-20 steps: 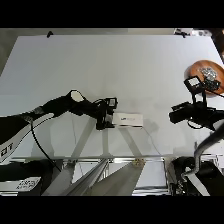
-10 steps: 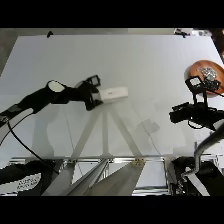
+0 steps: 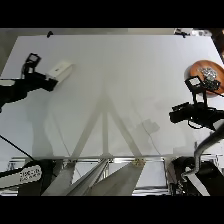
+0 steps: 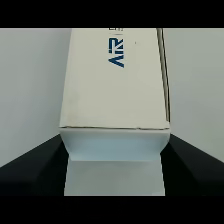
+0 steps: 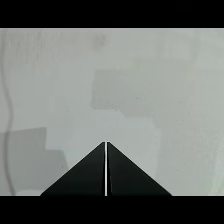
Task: Fold the box and place the chain.
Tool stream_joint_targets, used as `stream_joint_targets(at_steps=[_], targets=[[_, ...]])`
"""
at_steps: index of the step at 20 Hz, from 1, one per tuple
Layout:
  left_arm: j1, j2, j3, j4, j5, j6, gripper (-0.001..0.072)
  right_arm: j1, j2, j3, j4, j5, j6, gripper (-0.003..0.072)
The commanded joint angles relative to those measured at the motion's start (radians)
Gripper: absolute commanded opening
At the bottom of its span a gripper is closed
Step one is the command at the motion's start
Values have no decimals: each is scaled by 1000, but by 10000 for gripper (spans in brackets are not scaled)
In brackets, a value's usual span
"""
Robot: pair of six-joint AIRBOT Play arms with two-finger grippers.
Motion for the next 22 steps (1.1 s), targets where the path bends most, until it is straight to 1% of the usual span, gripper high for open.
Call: stream_joint_targets(at_steps=[1, 4, 5, 6, 7, 9, 13, 16, 22], targets=[[174, 0, 1, 36, 11, -30, 394, -1, -1, 1, 0, 0, 1, 12], [260, 0, 1, 101, 5, -108, 397, -1, -1, 1, 9, 0, 1, 12], [281, 0, 1, 129, -5, -123, 471, -1, -1, 0, 16, 0, 1, 12], [295, 0, 1, 152, -17, -126, 607, -1, -1, 1, 22, 0, 1, 12], [306, 0, 1, 178, -35, -126, 705, -1, -1, 0, 26, 0, 1, 12], [310, 0, 1, 231, -82, -126, 695, -1, -1, 1, 26, 0, 1, 12], [310, 22, 1, 233, -124, -132, 695, -1, -1, 1, 26, 1, 1, 12], [310, 42, 1, 233, -124, -132, 695, -1, -1, 1, 26, 0, 1, 12], [310, 42, 1, 233, -124, -132, 695, -1, -1, 1, 27, 1, 1, 12]])
